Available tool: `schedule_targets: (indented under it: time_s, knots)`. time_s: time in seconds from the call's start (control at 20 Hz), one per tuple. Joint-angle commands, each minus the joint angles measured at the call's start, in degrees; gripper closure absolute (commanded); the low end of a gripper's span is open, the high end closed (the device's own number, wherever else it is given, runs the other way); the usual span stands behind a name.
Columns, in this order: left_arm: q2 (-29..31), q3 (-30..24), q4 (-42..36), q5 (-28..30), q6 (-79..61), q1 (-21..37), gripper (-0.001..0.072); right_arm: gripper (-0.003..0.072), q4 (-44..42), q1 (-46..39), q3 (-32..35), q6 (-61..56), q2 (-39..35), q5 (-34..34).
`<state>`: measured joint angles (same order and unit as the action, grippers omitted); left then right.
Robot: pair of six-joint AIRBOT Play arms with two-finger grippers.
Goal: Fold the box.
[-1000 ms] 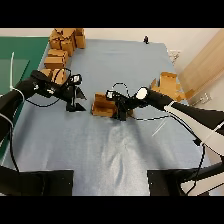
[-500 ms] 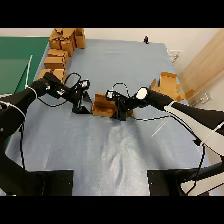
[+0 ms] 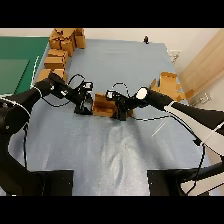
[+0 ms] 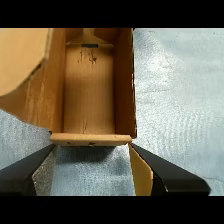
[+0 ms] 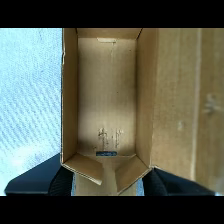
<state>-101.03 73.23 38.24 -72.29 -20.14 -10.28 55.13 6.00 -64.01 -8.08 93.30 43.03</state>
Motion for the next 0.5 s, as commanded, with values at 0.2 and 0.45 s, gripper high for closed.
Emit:
schedule_targets:
  time_s: [0.2, 0.45]
  knots:
    - [-0.26, 0.09, -0.11, 0.57, -0.02, -1.51, 0.0019, 0.0177, -0.02, 0.02, -0.07, -0.04, -0.04, 0.0]
    - [-0.76, 0.09, 0.33, 1.11, 0.02, -2.25, 0.002, 0.0177, -0.02, 0.02, -0.07, -0.04, -0.04, 0.0]
